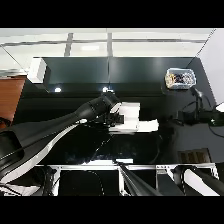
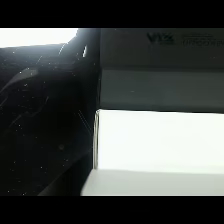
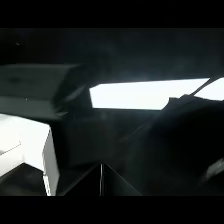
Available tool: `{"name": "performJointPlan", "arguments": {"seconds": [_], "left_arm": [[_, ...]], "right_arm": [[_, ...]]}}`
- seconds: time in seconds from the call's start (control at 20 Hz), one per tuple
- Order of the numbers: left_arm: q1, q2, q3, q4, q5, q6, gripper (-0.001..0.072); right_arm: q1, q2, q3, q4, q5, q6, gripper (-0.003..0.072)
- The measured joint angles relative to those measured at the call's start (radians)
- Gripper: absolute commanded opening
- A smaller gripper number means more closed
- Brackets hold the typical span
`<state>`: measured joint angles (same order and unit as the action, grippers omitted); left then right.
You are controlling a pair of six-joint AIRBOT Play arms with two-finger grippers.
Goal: Fold the box and place the chain.
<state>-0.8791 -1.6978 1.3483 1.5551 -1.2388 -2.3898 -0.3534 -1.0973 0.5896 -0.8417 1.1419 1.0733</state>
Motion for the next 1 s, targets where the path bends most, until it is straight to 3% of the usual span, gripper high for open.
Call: {"name": "performJointPlan", "arguments": {"seconds": [0.2,0.45,0.5,0.6,0.65,1.0], "left_arm": [[0.0,0.0,0.0,0.0,0.001,0.0,0.0026],[0.0,0.0,0.0,0.0,0.003,0.0,0.0026],[0.0,0.0,0.0,0.0,0.004,0.0,0.0026],[0.0,0.0,0.0,0.0,0.005,0.0,0.0026],[0.0,0.0,0.0,0.0,0.005,0.0,0.0026],[0.0,0.0,0.0,0.0,0.005,0.0,0.0026]], "right_arm": [[0.082,-0.109,-0.053,0.08,0.026,-0.003,0.0016],[0.23,-0.153,-0.04,0.213,-0.019,-0.102,0.0018],[0.243,-0.155,-0.029,0.227,-0.01,-0.115,0.0041],[0.262,-0.159,0.0,0.245,0.024,-0.134,0.0402],[0.266,-0.16,0.013,0.25,0.045,-0.14,0.0454],[0.334,-0.163,0.064,0.286,0.096,-0.123,0.0442]]}}
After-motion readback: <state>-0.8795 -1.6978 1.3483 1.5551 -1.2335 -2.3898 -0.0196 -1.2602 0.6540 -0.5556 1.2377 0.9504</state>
